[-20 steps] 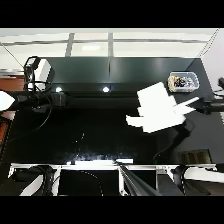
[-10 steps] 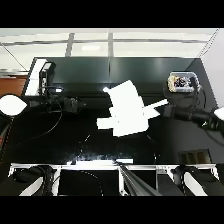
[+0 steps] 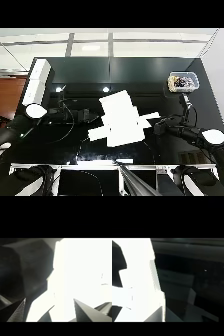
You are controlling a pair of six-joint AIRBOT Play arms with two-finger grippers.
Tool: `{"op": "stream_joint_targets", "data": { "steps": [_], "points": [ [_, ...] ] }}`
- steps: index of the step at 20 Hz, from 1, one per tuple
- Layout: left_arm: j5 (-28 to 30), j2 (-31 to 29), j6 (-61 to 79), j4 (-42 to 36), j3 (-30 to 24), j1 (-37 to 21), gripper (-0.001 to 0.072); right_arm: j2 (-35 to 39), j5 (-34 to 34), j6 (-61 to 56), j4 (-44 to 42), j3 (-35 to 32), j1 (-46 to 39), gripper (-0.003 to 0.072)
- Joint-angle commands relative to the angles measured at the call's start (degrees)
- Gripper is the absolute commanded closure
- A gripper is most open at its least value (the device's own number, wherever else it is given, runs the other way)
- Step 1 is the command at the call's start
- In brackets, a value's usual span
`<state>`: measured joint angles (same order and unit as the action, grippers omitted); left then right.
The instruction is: Fold the box and place the chain.
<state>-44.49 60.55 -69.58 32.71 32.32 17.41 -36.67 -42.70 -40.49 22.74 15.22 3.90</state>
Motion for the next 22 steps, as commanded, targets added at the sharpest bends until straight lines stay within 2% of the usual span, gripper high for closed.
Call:
{"op": "stream_joint_targets", "data": {
  "steps": [1,4,8,12,13,14,15,19,20,22],
  "points": [
    [-0.4,7.8,13.3,-12.9,0.5,0.0,0.0009,0.4,0.2,0.2,0.2,-0.5,0.8,0.0672],
    [-7.1,15.4,28.8,-21.3,4.4,0.3,0.0009,0.4,-1.4,0.2,0.2,-0.5,0.8,0.0672],
    [-14.5,25.6,30.6,-21.2,10.3,0.0,0.0013,0.4,-1.8,0.2,0.2,-0.5,0.8,0.0672],
    [-29.7,33.6,38.3,-21.0,14.8,-0.1,0.0029,0.4,-2.3,0.2,0.2,-0.5,0.8,0.0672],
    [-32.8,34.9,40.2,-21.0,15.7,-0.1,0.0031,0.4,-2.3,0.2,0.2,-0.5,0.8,0.0672],
    [-33.3,35.4,41.0,-20.8,16.1,0.0,0.0032,0.4,-2.3,0.2,0.2,-0.5,0.8,0.0672],
    [-33.1,35.4,41.9,-20.3,16.4,0.0,0.0053,0.4,-2.3,0.2,0.2,-0.5,0.8,0.0672],
    [-33.7,35.4,43.0,-13.0,19.0,0.0,0.0313,0.4,-2.3,0.2,0.2,-0.5,0.8,0.0672],
    [-33.7,35.4,43.0,-11.4,19.5,0.0,0.0359,0.4,-2.3,0.2,0.2,-0.5,0.8,0.0672],
    [-33.5,35.4,43.0,-9.4,20.1,0.0,0.0383,0.4,-2.3,0.2,0.2,-0.5,0.8,0.0672]
  ]
}}
